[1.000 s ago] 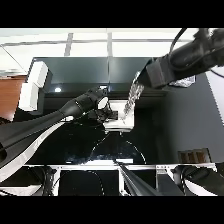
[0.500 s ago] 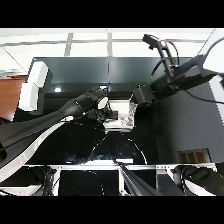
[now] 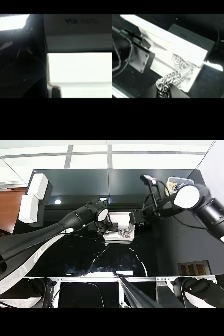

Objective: Fold the box and place the chain.

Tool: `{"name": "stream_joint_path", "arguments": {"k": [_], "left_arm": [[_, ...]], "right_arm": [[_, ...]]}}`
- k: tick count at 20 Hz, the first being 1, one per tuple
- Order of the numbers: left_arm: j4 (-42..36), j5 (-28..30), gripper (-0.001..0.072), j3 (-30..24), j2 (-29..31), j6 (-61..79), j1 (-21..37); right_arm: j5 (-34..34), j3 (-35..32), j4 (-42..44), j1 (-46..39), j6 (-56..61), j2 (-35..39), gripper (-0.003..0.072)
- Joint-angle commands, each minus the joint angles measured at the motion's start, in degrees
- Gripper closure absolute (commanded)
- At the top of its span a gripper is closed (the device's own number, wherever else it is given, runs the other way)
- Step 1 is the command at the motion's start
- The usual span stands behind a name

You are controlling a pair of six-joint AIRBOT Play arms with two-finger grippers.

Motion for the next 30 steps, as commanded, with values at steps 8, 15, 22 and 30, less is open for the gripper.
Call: {"name": "stream_joint_path", "arguments": {"k": [8,15,22,30], "left_arm": [[-0.09,0.22,0.0683,0.00,-0.04,0.02,0.02],[-1.57,0.24,0.0486,0.85,-0.07,0.20,-0.09],[21.00,-9.49,0.0155,-1.22,16.70,6.49,-0.09],[-31.08,10.01,0.0244,-32.30,25.29,53.72,31.63]], "right_arm": [[0.42,-3.67,-4.07,-3.98,0.76,1.46,0.0353],[5.29,-3.85,-17.20,-13.05,0.76,6.71,0.0353],[4.85,-3.98,-17.27,-12.98,-0.61,6.71,0.0353],[2.16,-3.98,-17.11,-12.98,-0.57,6.64,0.0353]]}}
